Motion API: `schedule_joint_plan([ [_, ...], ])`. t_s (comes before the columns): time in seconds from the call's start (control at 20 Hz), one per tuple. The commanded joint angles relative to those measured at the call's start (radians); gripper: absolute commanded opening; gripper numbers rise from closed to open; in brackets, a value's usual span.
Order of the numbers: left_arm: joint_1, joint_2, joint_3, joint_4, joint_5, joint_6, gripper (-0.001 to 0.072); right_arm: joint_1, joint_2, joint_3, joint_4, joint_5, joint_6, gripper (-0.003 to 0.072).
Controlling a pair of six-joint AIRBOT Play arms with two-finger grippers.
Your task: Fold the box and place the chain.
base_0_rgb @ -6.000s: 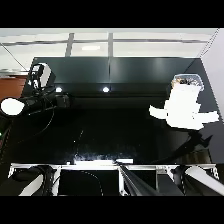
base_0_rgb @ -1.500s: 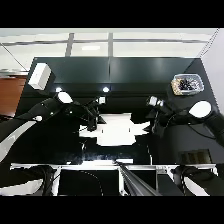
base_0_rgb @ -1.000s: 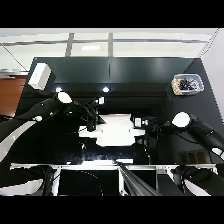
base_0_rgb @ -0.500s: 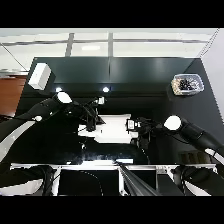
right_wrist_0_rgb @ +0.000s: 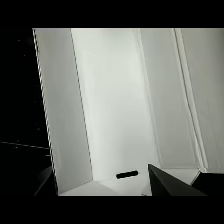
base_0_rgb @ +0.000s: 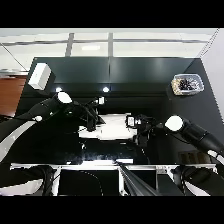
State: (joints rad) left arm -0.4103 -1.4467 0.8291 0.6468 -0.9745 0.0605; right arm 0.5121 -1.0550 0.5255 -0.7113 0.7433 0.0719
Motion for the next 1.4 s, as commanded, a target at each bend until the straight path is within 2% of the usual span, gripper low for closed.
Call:
schedule_joint_plan([
  [0.0, 0.001, 0.002, 0.001, -0.001, -0.004, 0.004, 0.0027, -0.008, 0.003, 0.014, -0.03, -0.022, -0.016, 0.0636],
  [0.2, 0.001, 0.003, 0.001, 0.0, -0.002, 0.045, 0.0027, -0.11, 0.003, 0.054, 0.018, -0.004, -0.036, 0.0636],
  [0.35, 0.001, 0.004, 0.01, 0.0, -0.002, 0.048, 0.0026, -0.151, -0.012, 0.055, 0.155, 0.013, -0.13, 0.0636],
  [0.75, -0.009, 0.01, 0.04, 0.013, -0.006, 0.048, 0.0026, -0.149, -0.063, 0.055, 0.183, 0.004, -0.186, 0.0636],
  [0.9, -0.06, 0.01, 0.039, 0.127, 0.021, 0.06, 0.0025, -0.149, -0.093, 0.054, 0.23, 0.016, -0.227, 0.0636],
  [1.0, -0.075, 0.01, 0.039, 0.121, 0.052, 0.044, 0.0025, -0.149, -0.118, 0.053, 0.232, 0.062, -0.227, 0.0636],
  [1.35, -0.072, 0.01, 0.04, 0.122, 0.05, 0.035, 0.0026, -0.149, -0.133, 0.025, 0.218, 0.091, -0.275, 0.0635],
])
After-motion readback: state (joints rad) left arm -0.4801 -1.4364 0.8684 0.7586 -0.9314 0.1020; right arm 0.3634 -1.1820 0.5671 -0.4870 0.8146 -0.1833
